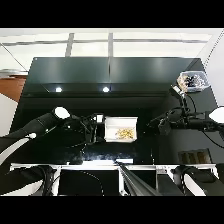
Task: Fold the box and place the chain.
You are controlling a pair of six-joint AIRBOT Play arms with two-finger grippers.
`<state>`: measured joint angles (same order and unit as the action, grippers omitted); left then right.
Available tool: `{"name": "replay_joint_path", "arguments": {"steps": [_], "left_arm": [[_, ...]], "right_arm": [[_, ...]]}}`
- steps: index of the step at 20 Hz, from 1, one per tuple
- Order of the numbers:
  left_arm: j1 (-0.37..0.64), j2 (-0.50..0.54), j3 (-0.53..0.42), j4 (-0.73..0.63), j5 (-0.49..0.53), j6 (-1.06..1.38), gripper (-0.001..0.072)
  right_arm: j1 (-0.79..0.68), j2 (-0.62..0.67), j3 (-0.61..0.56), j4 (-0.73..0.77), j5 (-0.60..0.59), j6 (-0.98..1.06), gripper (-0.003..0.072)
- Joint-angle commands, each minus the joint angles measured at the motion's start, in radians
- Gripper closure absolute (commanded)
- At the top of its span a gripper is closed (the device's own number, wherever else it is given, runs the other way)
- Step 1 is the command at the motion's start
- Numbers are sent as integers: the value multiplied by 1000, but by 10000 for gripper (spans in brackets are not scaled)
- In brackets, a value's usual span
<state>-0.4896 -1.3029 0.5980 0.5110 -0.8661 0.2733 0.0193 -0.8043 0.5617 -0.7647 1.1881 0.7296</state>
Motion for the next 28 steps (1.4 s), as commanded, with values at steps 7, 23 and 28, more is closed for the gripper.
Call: {"name": "replay_joint_path", "arguments": {"steps": [7, 23, 28], "left_arm": [[-42, 0, 1, 0, 76, -40, 16], [-42, 0, 1, 0, 77, -41, 212], [-42, 0, 1, 0, 77, -42, 212]], "right_arm": [[0, 0, 1, 0, -11, 0, 321], [275, -309, 250, -29, -223, 86, -23], [274, -329, 251, -44, -23, -57, -17]]}}
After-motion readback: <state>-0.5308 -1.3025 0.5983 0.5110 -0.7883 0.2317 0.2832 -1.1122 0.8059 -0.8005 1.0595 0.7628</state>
